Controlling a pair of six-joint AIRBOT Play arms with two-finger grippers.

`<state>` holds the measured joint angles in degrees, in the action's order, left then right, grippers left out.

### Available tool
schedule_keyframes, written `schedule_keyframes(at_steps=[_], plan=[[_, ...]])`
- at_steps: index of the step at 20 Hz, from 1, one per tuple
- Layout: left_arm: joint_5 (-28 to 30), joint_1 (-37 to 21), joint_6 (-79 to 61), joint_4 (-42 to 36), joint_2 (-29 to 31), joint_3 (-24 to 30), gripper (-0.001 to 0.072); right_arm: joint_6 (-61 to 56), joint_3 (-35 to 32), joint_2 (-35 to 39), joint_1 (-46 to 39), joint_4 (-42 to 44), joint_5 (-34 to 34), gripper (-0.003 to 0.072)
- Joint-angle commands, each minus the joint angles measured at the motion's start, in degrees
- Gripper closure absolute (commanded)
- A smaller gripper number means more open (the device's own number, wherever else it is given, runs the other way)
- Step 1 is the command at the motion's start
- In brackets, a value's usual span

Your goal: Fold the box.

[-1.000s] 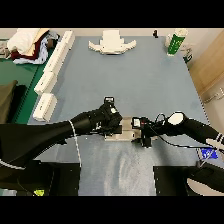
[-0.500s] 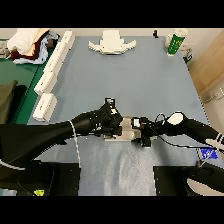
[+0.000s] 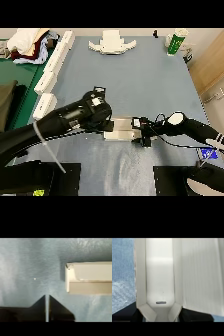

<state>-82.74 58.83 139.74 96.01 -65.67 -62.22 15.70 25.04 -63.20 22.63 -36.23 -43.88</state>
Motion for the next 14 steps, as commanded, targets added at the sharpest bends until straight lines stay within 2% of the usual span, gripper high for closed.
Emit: schedule_keyframes(at_steps=[1,5,7,9,12,13,14], plan=[[-3.2,0.0,-3.8,2.6,5.7,-0.3,0.0695,0.0,0.0,0.0,0.0,0.0,0.0,0.0150],[-2.8,-3.0,-13.8,2.8,5.6,1.6,0.0696,0.0,0.0,0.0,0.0,0.0,0.0,0.0150],[-0.4,-9.5,-25.8,-2.2,7.0,5.0,0.0696,0.0,0.0,0.0,0.0,0.0,0.0,0.0150],[6.0,-20.4,-51.8,-13.5,10.0,11.3,0.0696,0.0,0.0,0.0,0.0,0.0,0.0,0.0150],[12.2,-35.0,-101.8,-34.1,14.3,20.5,0.0692,0.0,0.0,0.1,0.0,0.0,0.0,0.0150],[14.7,-38.0,-112.6,-38.4,15.1,23.1,0.0402,0.0,0.0,0.1,0.0,0.0,0.0,0.0150],[18.8,-39.7,-118.0,-41.8,15.5,25.5,0.0007,0.0,0.0,0.0,0.0,0.0,0.0,0.0150]])
